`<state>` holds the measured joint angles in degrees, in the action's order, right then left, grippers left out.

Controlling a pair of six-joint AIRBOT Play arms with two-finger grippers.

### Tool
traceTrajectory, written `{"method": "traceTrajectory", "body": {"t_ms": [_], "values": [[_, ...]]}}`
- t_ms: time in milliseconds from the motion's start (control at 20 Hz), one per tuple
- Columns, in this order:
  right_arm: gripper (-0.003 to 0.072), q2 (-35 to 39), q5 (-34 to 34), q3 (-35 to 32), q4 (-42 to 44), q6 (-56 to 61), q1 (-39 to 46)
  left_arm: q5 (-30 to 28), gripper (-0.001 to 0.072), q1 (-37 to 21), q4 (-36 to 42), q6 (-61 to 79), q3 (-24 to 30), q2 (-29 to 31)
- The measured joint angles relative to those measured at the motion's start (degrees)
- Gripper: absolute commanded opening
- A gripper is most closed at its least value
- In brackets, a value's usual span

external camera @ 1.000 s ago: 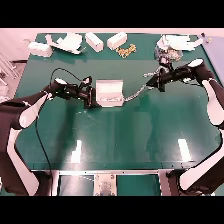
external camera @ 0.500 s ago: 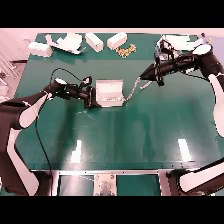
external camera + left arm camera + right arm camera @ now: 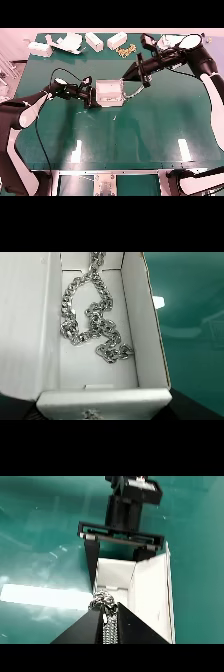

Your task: Fold the box and place the chain.

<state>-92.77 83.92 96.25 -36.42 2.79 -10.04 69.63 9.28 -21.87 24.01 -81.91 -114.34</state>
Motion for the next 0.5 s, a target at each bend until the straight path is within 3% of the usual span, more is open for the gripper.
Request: {"method": "traceTrajectory", "body": {"t_ms": [500], "values": [[0.0007, 0.1, -11.1, 1.3, -0.6, 0.5, -4.6, 0.0, 0.0579, 0.0, 0.0, 0.0, 0.0, 0.0]]}}
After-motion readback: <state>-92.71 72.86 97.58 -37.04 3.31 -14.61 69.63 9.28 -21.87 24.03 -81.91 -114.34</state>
